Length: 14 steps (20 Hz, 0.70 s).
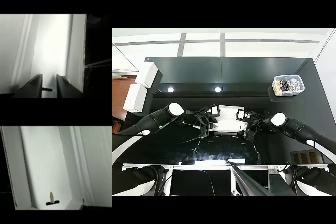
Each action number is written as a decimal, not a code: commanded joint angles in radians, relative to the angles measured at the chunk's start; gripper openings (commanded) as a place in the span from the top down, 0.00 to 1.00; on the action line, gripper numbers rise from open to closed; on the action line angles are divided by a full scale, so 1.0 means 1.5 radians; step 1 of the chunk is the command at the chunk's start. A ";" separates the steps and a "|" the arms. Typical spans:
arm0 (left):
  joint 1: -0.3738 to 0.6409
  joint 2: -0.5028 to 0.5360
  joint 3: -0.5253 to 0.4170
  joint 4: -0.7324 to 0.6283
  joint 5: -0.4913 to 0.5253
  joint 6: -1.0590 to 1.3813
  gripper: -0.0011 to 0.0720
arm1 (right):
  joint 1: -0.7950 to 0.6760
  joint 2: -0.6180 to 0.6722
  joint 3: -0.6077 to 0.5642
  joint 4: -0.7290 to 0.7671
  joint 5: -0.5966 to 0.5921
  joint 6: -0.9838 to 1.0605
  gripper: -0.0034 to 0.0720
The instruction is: Fold the box and place the chain.
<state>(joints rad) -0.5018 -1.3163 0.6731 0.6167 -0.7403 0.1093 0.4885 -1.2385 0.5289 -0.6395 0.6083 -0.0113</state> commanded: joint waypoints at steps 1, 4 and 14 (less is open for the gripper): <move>0.001 0.003 0.001 0.006 0.000 0.000 0.85 | 0.001 0.000 0.000 0.000 0.000 0.000 0.57; 0.032 0.030 0.001 0.010 -0.007 -0.036 0.95 | 0.001 0.000 0.000 0.000 0.000 0.001 0.57; 0.313 0.186 0.001 0.020 -0.109 -0.387 0.94 | 0.001 0.000 0.000 0.000 0.000 0.001 0.57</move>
<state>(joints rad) -0.1539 -1.0821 0.6743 0.6403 -0.8803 -0.1986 0.4885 -1.2385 0.5289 -0.6392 0.6079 -0.0109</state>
